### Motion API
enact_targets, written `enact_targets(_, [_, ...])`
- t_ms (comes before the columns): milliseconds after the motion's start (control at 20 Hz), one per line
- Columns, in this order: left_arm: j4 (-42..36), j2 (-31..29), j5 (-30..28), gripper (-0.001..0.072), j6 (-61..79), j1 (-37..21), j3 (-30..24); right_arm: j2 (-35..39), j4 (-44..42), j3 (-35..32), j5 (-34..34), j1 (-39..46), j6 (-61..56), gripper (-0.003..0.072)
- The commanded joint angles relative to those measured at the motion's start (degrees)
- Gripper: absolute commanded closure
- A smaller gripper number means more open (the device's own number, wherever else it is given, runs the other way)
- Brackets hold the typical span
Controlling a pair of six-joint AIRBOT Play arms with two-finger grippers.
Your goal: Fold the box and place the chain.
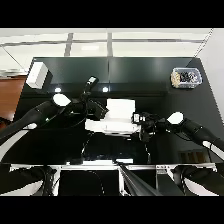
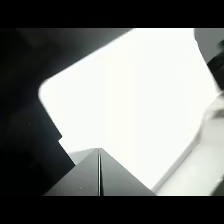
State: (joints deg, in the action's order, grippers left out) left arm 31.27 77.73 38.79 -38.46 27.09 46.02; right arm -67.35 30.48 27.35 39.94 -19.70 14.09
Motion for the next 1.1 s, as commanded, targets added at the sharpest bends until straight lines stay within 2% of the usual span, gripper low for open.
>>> enact_targets(0, [4.13, 4.26, 5.51, 0.0682, -0.66, 0.63, 1.07, -0.02, -0.04, -0.02, -0.11, 0.0, 0.02, 0.0546])
enact_targets(150, [4.2, 4.94, 6.21, 0.0682, 1.07, 0.63, 1.27, -0.02, -0.04, -0.02, -0.11, 0.0, 0.02, 0.0546])
enact_targets(250, [6.99, 3.8, 6.54, 0.0682, 0.79, 0.26, 2.95, -0.02, -0.04, -0.02, -0.11, 0.0, 0.02, 0.0546])
enact_targets(350, [11.82, 0.48, 6.99, 0.0683, -2.36, -0.63, 4.44, -0.02, -0.02, -0.02, -0.11, 0.0, 0.02, 0.0546])
enact_targets(500, [21.2, -7.54, 8.24, 0.0682, -9.77, -3.19, 3.89, -0.02, -0.02, -0.02, -0.11, 0.0, 0.02, 0.0546])
enact_targets(600, [22.99, -13.62, 7.23, 0.0682, -11.28, -5.29, -0.44, -0.02, -0.02, -0.02, -0.11, 0.0, 0.02, 0.0546])
enact_targets(700, [17.25, -18.51, 0.83, 0.0679, -8.5, -6.51, -8.81, -0.02, -0.02, -0.02, -0.11, 0.0, 0.02, 0.0546])
enact_targets(750, [13.6, -19.23, 0.85, 0.0678, 1.29, -5.79, -12.52, -0.02, -0.04, -0.02, -0.09, 0.0, 0.02, 0.0545])
enact_targets(850, [14.86, -18.64, 7.19, 0.0676, 25.14, -4.04, -15.93, -0.02, -0.02, -0.02, -0.09, 0.0, 0.0, 0.0546])
enact_targets(900, [15.39, -18.43, 7.8, 0.0632, 33.53, -3.28, -16.59, -0.02, -0.04, -0.02, -0.04, 0.0, -0.2, 0.0546])
enact_targets(950, [15.37, -18.12, 6.8, 0.0386, 37.59, -2.8, -16.65, -0.02, -0.02, -0.02, 0.02, 0.0, -0.28, 0.0546])
enact_targets(1000, [15.39, -17.81, 3.93, 0.0083, 38.49, -2.4, -16.61, -0.02, -0.04, -0.02, 0.31, 0.0, -0.37, 0.0546])
enact_targets(1050, [15.63, -17.22, 0.5, 0.0, 38.38, -2.29, -16.31, -0.02, -0.04, -0.02, 0.37, 0.0, -0.37, 0.0545])
